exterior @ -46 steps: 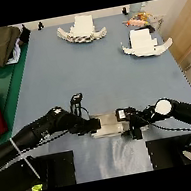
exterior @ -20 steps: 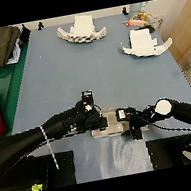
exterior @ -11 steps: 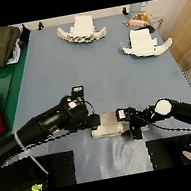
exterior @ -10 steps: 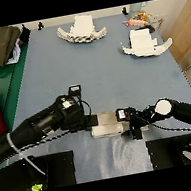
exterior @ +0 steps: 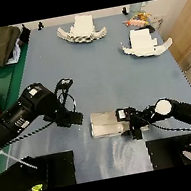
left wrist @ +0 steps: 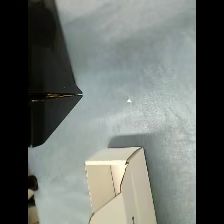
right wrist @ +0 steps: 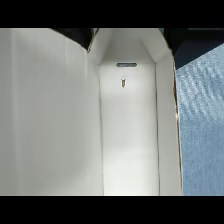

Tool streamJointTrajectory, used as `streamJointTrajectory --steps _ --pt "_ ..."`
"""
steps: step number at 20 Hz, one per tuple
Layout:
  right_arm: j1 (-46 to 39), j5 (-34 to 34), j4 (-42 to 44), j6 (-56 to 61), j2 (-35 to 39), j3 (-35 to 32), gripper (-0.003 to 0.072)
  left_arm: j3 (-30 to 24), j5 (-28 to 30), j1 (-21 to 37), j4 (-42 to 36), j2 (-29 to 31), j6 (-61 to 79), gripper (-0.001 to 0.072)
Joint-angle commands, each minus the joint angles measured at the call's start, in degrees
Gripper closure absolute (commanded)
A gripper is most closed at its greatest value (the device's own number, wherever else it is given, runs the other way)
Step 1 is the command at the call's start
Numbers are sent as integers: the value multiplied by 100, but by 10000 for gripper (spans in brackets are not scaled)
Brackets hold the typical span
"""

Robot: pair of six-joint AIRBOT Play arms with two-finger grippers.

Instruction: Fold the box.

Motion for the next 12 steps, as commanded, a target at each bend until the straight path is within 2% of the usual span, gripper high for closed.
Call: streamJointTrajectory --steps 1,3,6,7,8,10,12 --pt "-2 0 2 4 4 4 203 -72 448 387 -236 39 2059 694" --pt "-2 0 2 4 4 4 203 -319 632 756 -881 120 4218 695" --pt "-2 0 4 4 4 4 203 -1003 839 1532 -1950 313 7423 690" --pt "-2 0 4 4 4 4 203 -1263 890 1775 -2380 313 8419 336" --pt "-2 0 2 4 4 4 204 -1541 1244 1943 -2752 313 8909 26" --pt "-2 2 4 4 4 4 203 -1956 1939 2031 -3147 317 9650 24" --pt "-2 0 2 4 4 4 203 -2251 2356 2011 -3453 315 10430 24"
